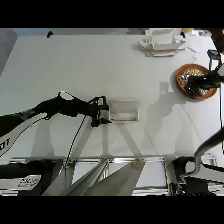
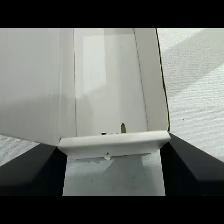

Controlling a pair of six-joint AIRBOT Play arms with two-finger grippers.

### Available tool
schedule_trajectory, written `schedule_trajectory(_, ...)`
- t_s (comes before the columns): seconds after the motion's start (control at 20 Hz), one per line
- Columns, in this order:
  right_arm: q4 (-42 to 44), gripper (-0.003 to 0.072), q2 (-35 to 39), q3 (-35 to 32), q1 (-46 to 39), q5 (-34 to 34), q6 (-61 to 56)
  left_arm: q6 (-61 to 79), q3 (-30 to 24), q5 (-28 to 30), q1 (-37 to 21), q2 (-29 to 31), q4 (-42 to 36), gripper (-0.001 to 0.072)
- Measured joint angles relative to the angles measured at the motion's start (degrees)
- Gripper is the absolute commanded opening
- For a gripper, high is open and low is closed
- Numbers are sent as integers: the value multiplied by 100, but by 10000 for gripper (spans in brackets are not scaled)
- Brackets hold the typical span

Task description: Fold the box and place the chain.

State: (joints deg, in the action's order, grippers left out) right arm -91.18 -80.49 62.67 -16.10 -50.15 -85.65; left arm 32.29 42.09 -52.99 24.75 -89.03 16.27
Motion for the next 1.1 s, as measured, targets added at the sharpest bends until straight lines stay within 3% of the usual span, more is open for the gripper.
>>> schedule_trajectory(0.65, -275, 289, -686, 55, -345, 562, -260, -2, 0, 0, 0, 0, 0, 141)
schedule_trajectory(0.8, -284, 153, -763, 57, -352, 608, -179, 0, 0, 0, 0, 0, 0, 141)
schedule_trajectory(1.0, -291, 103, -798, 59, -352, 669, -116, 0, 0, 0, 0, 0, 0, 141)
schedule_trajectory(1.05, -291, 33, -800, 59, -352, 671, -105, 0, 0, 0, 0, 0, 0, 141)
schedule_trajectory(1.1, -295, 23, -800, 59, -352, 680, -92, 0, 0, 2, 0, 0, 2, 141)
